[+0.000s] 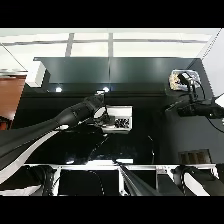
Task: Fold the box and place the chain.
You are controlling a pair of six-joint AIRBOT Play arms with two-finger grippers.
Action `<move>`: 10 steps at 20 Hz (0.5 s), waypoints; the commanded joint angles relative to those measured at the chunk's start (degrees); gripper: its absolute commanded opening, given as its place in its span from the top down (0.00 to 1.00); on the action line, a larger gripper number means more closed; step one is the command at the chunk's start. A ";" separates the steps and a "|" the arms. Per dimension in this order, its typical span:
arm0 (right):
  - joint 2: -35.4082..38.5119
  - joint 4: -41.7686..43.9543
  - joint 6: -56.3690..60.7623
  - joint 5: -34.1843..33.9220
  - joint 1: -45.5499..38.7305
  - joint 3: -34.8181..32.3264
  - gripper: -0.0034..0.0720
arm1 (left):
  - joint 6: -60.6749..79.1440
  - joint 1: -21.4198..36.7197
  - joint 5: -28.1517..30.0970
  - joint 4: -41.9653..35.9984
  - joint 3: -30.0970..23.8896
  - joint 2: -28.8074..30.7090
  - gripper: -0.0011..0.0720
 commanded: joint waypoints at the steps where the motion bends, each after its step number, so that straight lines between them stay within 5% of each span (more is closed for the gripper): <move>1: 0.22 -2.40 1.55 -2.29 -2.19 -2.51 0.94 | 0.04 0.02 0.00 0.04 0.00 0.02 0.94; 7: 0.22 -1.77 1.55 -2.27 -1.51 -2.73 0.94 | 0.00 0.00 -0.48 0.00 0.00 0.68 0.94; 8: 0.22 -1.79 1.55 -2.29 -1.51 -2.73 0.94 | 0.00 0.02 -0.52 0.15 0.13 1.36 0.87; 10: 0.22 -1.79 1.55 -2.32 -1.51 -2.73 0.94 | -0.02 0.02 -0.92 1.53 0.98 3.08 0.36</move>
